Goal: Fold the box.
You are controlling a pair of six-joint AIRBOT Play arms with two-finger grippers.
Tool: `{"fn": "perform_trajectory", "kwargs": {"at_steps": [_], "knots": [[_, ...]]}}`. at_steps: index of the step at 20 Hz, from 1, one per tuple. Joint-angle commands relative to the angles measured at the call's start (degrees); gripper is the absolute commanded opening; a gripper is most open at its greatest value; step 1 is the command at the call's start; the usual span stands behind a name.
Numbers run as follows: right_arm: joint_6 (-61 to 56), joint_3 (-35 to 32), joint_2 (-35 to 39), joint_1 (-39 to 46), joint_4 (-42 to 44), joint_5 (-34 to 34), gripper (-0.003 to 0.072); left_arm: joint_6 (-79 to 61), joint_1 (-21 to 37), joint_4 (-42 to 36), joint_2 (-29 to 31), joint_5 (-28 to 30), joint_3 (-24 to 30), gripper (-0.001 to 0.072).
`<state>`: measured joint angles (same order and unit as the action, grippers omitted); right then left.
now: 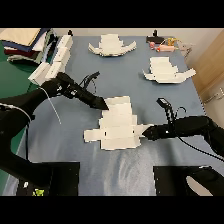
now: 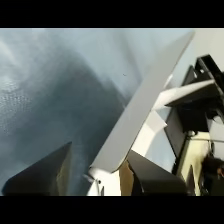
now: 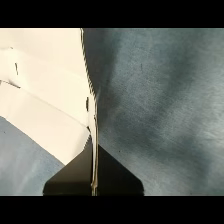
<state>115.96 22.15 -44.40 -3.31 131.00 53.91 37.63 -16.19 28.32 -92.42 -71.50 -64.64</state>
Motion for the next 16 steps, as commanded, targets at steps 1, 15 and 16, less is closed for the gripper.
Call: {"fn": "perform_trajectory", "kwargs": {"at_steps": [1,15,16], "knots": [[0.0,0.0,0.1,0.0,0.0,0.1,0.0004,-3.5,-1.7,-0.4,-2.7,-7.6,-2.2,0.0401],[0.0,1.6,0.1,0.0,-9.2,-2.5,0.0313,-10.1,-1.8,-0.2,-2.5,-10.0,-2.3,0.0011],[0.0,2.6,0.1,0.0,-13.2,-2.8,0.0313,-12.1,-1.8,-0.3,-2.5,-10.0,-2.5,0.0010]]}}
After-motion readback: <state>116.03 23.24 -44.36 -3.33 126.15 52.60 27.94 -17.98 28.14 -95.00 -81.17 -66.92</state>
